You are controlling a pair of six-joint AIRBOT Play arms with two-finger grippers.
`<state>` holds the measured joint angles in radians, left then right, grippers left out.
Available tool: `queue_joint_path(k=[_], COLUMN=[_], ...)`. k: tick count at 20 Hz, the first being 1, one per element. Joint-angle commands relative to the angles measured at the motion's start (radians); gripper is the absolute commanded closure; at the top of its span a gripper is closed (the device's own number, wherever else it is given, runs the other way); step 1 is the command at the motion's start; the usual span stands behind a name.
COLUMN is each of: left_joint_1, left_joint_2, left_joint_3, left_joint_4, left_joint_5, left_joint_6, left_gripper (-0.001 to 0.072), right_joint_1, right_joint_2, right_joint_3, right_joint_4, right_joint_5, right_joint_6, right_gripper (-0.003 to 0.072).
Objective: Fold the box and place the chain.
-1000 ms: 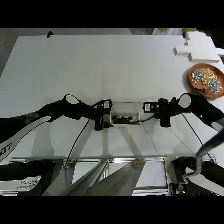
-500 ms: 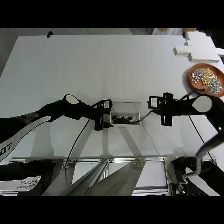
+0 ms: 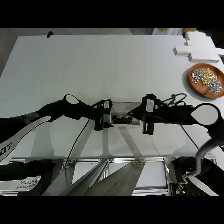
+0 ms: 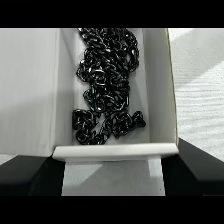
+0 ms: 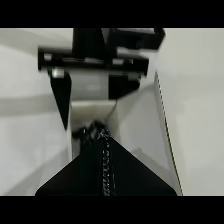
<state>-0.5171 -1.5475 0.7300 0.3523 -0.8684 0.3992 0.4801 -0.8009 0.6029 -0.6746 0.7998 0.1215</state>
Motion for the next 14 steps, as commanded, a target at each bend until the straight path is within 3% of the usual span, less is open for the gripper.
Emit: queue_joint_path(k=[1,7,9,10,11,14], left_joint_1=[0.000,0.000,0.000,0.000,0.000,0.000], left_joint_2=[0.000,0.000,0.000,0.000,0.000,0.000], left_joint_3=[0.000,0.000,0.000,0.000,0.000,0.000], left_joint_4=[0.000,0.000,0.000,0.000,0.000,0.000], left_joint_5=[0.000,0.000,0.000,0.000,0.000,0.000], left_joint_6=[0.000,0.000,0.000,0.000,0.000,0.000], left_gripper=[0.0506,0.0506,0.0506,0.0506,0.0506,0.0506], right_joint_1=[0.130,0.163,0.162,0.162,0.161,0.094], right_joint_2=[-0.040,-0.190,-0.219,-0.218,-0.209,-0.156], right_joint_3=[-0.001,-0.001,-0.001,0.000,0.002,0.053], right_joint_4=[0.035,0.031,0.025,0.013,-0.002,-0.108], right_joint_5=[-0.169,-0.233,-0.252,-0.260,-0.272,-0.209], right_joint_6=[0.079,0.120,0.172,0.174,0.174,0.209], right_gripper=[0.0675,0.0668,0.0626,0.0566,0.0437,0.0403])
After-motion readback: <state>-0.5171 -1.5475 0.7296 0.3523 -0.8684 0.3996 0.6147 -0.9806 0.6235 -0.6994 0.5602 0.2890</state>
